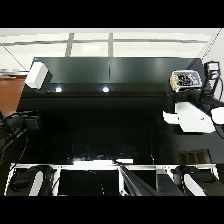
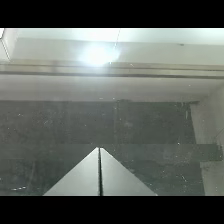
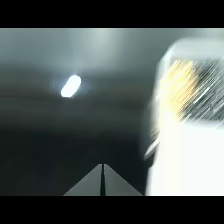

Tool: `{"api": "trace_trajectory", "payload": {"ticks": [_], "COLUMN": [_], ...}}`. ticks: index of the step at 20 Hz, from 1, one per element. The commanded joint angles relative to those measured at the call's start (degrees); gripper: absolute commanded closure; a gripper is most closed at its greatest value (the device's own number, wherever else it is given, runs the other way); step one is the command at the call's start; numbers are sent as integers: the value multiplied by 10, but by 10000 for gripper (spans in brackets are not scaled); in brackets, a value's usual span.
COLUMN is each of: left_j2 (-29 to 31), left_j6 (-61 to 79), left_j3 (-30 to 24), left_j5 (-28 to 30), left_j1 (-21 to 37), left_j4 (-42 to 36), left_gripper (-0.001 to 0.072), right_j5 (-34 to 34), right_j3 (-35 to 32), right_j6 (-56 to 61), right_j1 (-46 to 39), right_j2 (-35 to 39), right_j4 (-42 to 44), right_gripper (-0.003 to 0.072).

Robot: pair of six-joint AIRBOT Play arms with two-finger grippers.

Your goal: Fold the box and place the chain.

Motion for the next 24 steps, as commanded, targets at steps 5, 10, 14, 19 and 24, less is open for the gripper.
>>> {"api": "trace_trajectory", "payload": {"ticks": [5,10,14,19,24], "left_j2": [0,-54,-119,-151,-151], "left_j6": [-2,-31,-31,-30,-30], "left_j3": [0,0,0,0,0], "left_j5": [99,74,57,58,58], "left_j1": [0,-1,-2,-2,-2], "left_j4": [-19,-42,-54,-64,-76], "left_gripper": [680,0,0,0,0], "right_j5": [-94,127,425,551,542], "right_j3": [64,272,385,393,394], "right_j6": [13,14,-88,-235,-280], "right_j1": [-283,-487,-559,-574,-561], "right_j2": [-135,-300,-417,-482,-481], "right_j4": [-13,-6,28,88,136], "right_gripper": [-34,-34,-34,-34,-34]}}
